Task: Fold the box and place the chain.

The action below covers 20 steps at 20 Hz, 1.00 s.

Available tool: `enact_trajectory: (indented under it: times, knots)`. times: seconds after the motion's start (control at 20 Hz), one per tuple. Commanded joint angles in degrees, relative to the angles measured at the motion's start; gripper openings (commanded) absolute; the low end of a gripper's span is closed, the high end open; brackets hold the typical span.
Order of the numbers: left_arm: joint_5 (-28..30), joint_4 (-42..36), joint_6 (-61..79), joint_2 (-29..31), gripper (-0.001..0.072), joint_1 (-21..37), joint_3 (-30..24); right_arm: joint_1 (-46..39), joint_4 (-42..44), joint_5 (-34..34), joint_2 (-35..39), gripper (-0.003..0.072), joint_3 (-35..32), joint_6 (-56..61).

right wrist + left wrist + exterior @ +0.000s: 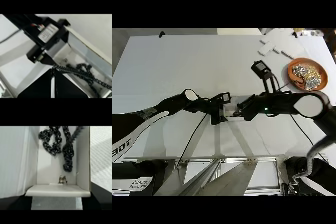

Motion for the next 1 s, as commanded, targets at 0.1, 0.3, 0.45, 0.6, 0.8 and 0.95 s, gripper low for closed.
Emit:
enact_trajectory:
  times: [0.1,0.3,0.45,0.6,0.8,0.95]
  knots:
    - [0.0,0.0,0.02,0.04,0.0012,0.0,0.04,0.11,-0.02,-0.72,-8.98,0.0019,-2.03,-2.23]
    - [0.02,0.0,0.02,0.04,0.0012,0.0,0.04,0.11,-0.17,-0.72,-10.21,0.0157,-2.01,-2.73]
    - [0.02,0.0,0.02,0.04,0.0012,0.0,0.04,0.04,-0.35,-1.18,-7.19,0.0193,-1.75,-4.22]
    - [0.0,0.02,0.02,0.04,0.0012,0.0,0.04,-0.94,-5.62,-1.64,-1.25,0.0192,1.68,-3.61]
    - [0.02,0.0,0.02,0.04,0.0012,0.0,0.04,-11.43,-14.53,-1.31,1.64,0.0193,8.98,2.51]
    - [0.0,0.0,0.02,0.04,0.0012,0.0,0.04,-21.33,-16.79,-1.49,0.0,0.0365,9.79,2.51]
